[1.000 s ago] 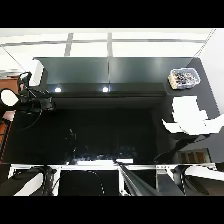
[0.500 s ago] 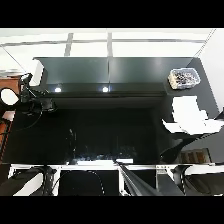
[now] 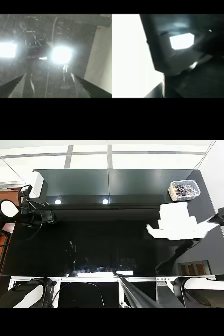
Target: Fold the box and place the chain.
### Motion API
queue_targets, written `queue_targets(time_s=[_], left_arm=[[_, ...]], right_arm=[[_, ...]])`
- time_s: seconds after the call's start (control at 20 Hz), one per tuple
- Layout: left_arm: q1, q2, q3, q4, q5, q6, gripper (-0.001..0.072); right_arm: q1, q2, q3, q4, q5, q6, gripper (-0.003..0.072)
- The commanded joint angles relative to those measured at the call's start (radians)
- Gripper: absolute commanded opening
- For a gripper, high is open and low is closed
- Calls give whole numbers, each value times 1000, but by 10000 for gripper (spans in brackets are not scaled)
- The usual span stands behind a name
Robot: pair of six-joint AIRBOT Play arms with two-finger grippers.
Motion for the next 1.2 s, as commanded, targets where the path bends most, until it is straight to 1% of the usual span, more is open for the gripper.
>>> queue_targets(time_s=[0.0, 0.1, 0.2, 0.3, 0.35, 0.4, 0.45, 0.5, 0.6, 0.7, 0.75, 0.8, 0.85, 1.0, 1.1, 1.15], left_arm=[[0, -1, 1, 0, 23, 2, 717], [0, -1, 1, -3, 35, 8, 717], [-2, -1, 1, -12, 35, 24, 717], [-16, -5, 1, -37, 39, 39, 717], [-30, -10, 1, -65, 54, 49, 717], [-43, -18, 1, -114, 78, 78, 717], [-58, -28, 1, -194, 106, 122, 717], [-69, -42, 1, -290, 126, 177, 717], [-88, -91, 2, -564, 134, 369, 717], [-85, -156, 3, -849, 117, 594, 717], [-86, -198, 11, -939, 114, 670, 717], [-87, -242, 31, -967, 101, 699, 717], [-93, -298, 65, -976, 53, 728, 717], [-126, -484, 187, -975, -129, 808, 717], [-149, -572, 252, -975, -188, 876, 715], [-157, -605, 277, -976, -216, 928, 695]], right_arm=[[88, 163, -190, 198, -63, -13, 18], [157, 278, -335, 312, -166, -60, 18], [248, 410, -507, 481, -316, -103, 18], [391, 547, -695, 683, -536, -136, 18], [495, 602, -780, 779, -672, -153, 18], [600, 634, -838, 835, -792, -155, 18], [710, 644, -874, 855, -890, -154, 18], [805, 643, -885, 849, -954, -154, 18], [964, 642, -885, 851, -1065, -146, 19], [1061, 642, -885, 851, -1133, -139, 18], [1083, 642, -885, 851, -1141, -138, 18], [1094, 642, -885, 850, -1139, -138, 19], [1098, 642, -885, 851, -1139, -138, 19], [1097, 642, -885, 850, -1128, -139, 19], [1097, 642, -885, 842, -1126, -139, 19], [1097, 642, -885, 838, -1120, -139, 19]])
